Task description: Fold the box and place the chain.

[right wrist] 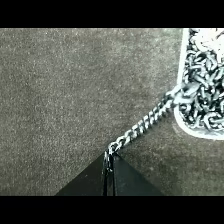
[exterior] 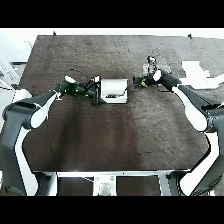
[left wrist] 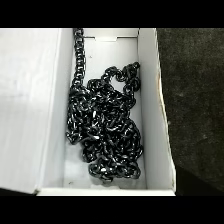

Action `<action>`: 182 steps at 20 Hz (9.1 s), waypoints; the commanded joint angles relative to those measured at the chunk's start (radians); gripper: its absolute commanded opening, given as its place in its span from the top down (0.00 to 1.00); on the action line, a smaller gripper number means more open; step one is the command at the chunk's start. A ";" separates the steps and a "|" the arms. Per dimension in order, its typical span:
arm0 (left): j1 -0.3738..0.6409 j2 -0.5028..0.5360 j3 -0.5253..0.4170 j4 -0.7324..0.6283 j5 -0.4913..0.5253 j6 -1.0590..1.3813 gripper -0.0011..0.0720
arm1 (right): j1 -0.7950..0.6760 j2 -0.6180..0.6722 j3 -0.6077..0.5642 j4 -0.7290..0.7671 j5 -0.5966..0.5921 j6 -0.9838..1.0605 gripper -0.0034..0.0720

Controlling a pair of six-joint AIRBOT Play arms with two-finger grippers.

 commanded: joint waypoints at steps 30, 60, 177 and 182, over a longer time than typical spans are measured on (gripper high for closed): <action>0.000 0.001 0.000 0.000 0.000 0.000 0.49 | 0.514 0.756 -0.007 -0.631 0.178 0.257 0.95; 0.000 0.001 0.000 0.000 -0.001 0.000 0.49 | 0.439 0.355 -0.249 -0.640 0.005 0.520 0.38; 0.002 0.001 0.000 0.000 0.001 0.000 0.49 | 0.014 0.108 0.087 0.598 0.447 -1.178 0.78; 0.002 0.001 0.000 0.000 0.001 0.000 0.49 | 0.047 0.108 0.095 0.585 0.570 -1.179 0.78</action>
